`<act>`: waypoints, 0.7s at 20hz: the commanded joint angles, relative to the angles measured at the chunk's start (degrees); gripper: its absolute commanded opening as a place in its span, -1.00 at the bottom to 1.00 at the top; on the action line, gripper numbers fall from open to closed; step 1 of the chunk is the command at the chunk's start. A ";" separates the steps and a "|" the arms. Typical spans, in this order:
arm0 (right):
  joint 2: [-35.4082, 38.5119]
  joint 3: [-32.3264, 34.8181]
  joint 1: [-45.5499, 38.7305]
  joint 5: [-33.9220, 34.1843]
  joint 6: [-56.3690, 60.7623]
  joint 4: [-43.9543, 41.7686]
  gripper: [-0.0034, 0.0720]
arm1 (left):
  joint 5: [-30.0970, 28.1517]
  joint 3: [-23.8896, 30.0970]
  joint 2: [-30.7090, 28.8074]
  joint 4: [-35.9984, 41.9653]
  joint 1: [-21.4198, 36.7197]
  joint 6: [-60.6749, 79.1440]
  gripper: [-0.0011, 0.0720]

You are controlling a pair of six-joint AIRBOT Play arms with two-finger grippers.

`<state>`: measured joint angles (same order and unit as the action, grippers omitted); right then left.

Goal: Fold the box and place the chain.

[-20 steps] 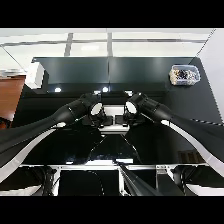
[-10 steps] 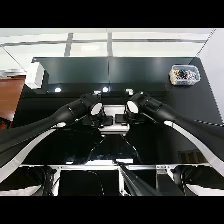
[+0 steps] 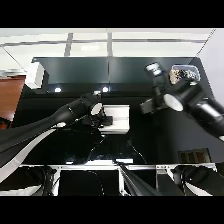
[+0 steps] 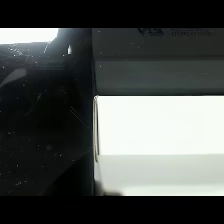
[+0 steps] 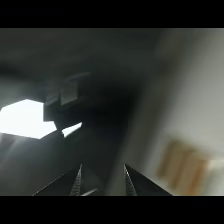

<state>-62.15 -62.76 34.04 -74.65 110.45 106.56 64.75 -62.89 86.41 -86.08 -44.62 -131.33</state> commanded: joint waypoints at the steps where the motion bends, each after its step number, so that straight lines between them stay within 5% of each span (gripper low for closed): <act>1: 2.91 1.38 -8.68 7.65 -1.53 12.68 -0.07 | 0.02 -0.04 0.00 0.00 0.00 -0.04 -0.91; 2: 2.54 2.95 -13.18 14.88 -0.90 11.08 0.57 | 0.02 -0.04 0.00 0.00 0.00 -0.02 -0.91; 3: 1.60 4.59 -17.25 21.11 -0.83 9.20 0.97 | 0.02 -0.04 0.00 0.00 0.00 -0.02 -0.91; 7: -10.86 1.88 -32.33 38.91 1.90 -4.85 0.97 | 0.26 -0.04 0.00 0.02 0.00 -0.02 -0.91; 9: -21.24 -8.92 -38.64 33.94 2.67 -11.10 0.97 | 0.20 -0.04 0.00 0.02 0.00 -0.02 -0.91; 14: -47.45 -42.27 -45.48 8.96 -0.20 -19.74 0.97 | 0.26 -0.04 0.00 0.02 0.00 -0.04 -0.91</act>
<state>-96.73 -89.36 -7.40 -54.11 112.01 92.86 64.97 -62.89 86.41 -86.08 -44.62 -131.44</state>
